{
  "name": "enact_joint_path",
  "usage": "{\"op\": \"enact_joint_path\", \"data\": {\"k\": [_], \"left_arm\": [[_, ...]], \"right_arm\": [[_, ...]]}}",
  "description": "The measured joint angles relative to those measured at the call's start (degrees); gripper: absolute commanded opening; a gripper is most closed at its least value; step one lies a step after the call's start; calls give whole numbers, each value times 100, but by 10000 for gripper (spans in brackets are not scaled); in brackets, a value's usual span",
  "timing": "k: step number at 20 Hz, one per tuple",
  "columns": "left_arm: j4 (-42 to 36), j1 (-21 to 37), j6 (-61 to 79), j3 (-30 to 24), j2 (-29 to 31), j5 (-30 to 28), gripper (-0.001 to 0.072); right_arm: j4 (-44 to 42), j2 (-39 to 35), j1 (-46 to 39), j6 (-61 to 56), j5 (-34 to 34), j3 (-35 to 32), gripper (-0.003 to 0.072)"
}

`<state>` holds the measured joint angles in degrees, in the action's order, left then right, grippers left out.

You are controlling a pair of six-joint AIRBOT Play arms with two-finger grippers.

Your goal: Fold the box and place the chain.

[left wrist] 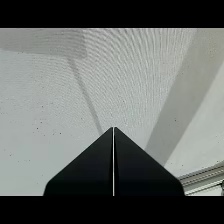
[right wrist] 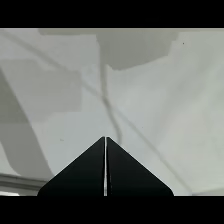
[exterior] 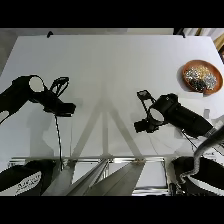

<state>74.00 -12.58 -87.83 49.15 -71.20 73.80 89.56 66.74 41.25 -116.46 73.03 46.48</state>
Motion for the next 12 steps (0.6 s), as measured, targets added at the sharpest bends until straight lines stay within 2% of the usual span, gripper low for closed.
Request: {"op": "enact_joint_path", "data": {"k": [5,10,11,12], "left_arm": [[-2,0,0,0,0,0,11],[0,0,0,0,0,0,11],[0,0,0,0,0,0,11],[0,0,0,0,0,-2,11]], "right_arm": [[131,-2,-603,527,302,256,14],[1071,-4,-2430,1613,1069,671,16],[1296,-4,-2841,1810,1156,710,65],[1513,-2,-3289,2015,1198,741,219]]}}
